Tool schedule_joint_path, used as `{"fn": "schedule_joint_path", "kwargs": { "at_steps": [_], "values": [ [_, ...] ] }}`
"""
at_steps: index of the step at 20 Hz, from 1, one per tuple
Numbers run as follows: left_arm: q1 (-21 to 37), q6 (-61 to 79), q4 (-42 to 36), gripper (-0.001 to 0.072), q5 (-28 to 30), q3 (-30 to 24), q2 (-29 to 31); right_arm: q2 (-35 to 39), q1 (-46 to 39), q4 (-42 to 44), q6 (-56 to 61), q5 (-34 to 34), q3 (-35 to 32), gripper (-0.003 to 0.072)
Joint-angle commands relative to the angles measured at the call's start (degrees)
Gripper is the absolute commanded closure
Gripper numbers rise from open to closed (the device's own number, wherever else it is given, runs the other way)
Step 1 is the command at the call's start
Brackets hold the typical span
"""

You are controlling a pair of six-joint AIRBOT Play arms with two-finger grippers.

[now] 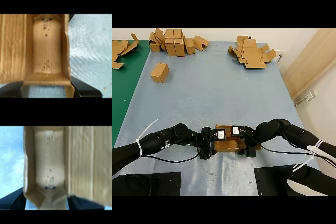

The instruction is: Fold the box.

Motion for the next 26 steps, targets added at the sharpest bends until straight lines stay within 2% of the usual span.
{"fn": "schedule_joint_path", "kwargs": {
  "at_steps": [1, 3, 7, 12, 15, 17, 20, 21, 23, 24, 26],
  "values": [
    [0.0, -0.1, 0.0, 0.0190, -0.2, 0.0, 0.0, 2.4, -1.9, -8.5, 14.3, -10.7, 0.3, -0.0031],
    [0.0, -0.1, 0.0, 0.0190, -0.2, 0.0, 0.0, 6.6, -2.0, -13.3, 23.1, -13.2, 0.3, -0.0031],
    [0.0, -0.1, 0.0, 0.0190, -0.2, 0.0, 0.0, 15.8, -2.0, -20.2, 27.5, -12.2, 0.3, -0.0031],
    [0.0, -0.1, 0.0, 0.0190, -0.2, 0.0, 0.0, 25.5, -2.0, -19.5, 32.0, -11.9, 0.3, -0.0025],
    [0.0, -0.1, 0.0, 0.0190, -0.2, 0.0, 0.0, 30.1, -2.0, -13.0, 34.2, -7.4, 0.3, -0.0024],
    [0.0, -0.1, 0.0, 0.0190, -0.2, 0.0, 0.0, 31.3, -2.0, -6.9, 43.5, -6.1, 0.3, -0.0024],
    [0.0, -0.1, 0.0, 0.0190, -0.2, 0.0, 0.0, 30.5, -1.9, -2.5, 69.7, -6.3, 0.2, -0.0024],
    [0.0, -0.1, 0.0, 0.0190, -0.2, 0.0, 0.0, 29.8, -1.7, -1.9, 77.9, -6.5, 0.2, 0.0043],
    [0.0, -0.1, 0.0, 0.0190, -0.2, 0.0, 0.0, 28.2, -1.4, -1.3, 85.9, -7.0, 0.2, 0.0434],
    [0.0, -0.1, 0.0, 0.0190, -0.2, 0.0, 0.0, 26.8, -1.4, -1.2, 88.6, -7.0, 0.2, 0.0577],
    [0.0, -0.1, 0.0, 0.0190, -0.2, 0.0, 0.0, 24.3, -1.4, 3.0, 88.7, -6.8, 0.3, 0.0679]
  ]
}}
